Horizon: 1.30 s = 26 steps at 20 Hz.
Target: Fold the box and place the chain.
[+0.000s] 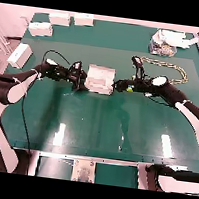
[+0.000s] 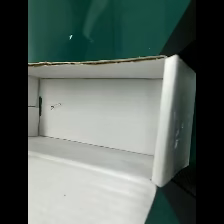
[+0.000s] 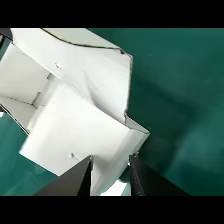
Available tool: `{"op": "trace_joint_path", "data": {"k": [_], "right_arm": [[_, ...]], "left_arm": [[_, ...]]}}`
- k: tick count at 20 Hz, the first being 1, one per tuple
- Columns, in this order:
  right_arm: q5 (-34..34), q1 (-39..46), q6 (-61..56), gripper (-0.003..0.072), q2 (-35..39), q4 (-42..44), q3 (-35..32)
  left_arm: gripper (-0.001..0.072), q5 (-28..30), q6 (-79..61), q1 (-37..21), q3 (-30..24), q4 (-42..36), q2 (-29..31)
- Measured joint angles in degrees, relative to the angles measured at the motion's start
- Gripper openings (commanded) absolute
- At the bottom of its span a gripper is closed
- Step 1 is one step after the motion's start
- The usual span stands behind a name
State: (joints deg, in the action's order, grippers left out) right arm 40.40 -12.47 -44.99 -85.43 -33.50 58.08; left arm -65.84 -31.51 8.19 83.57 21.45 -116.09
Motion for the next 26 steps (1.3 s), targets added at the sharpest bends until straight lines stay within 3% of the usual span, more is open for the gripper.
{"op": "trace_joint_path", "data": {"k": [7, 10, 17, 26], "right_arm": [[-0.1, -0.2, 0.0, 0.0299, -0.3, 1.4, 0.2], [0.0, -0.2, 0.0, 0.0375, -0.5, 1.4, 0.2], [0.2, -0.2, -1.2, 0.0414, -2.4, 1.9, 0.3], [0.9, -1.4, -1.4, 0.0412, -2.8, 4.4, 1.6]], "left_arm": [[0.0484, -0.1, 0.0, 0.0, 0.0, 0.0, 0.0], [0.0484, -0.1, 0.0, 0.0, 0.0, 0.0, 0.0], [0.0484, -0.2, 0.0, 0.0, 0.0, 0.0, 0.0], [0.0484, -0.4, 0.0, -0.1, 0.0, 0.1, 0.0]]}}
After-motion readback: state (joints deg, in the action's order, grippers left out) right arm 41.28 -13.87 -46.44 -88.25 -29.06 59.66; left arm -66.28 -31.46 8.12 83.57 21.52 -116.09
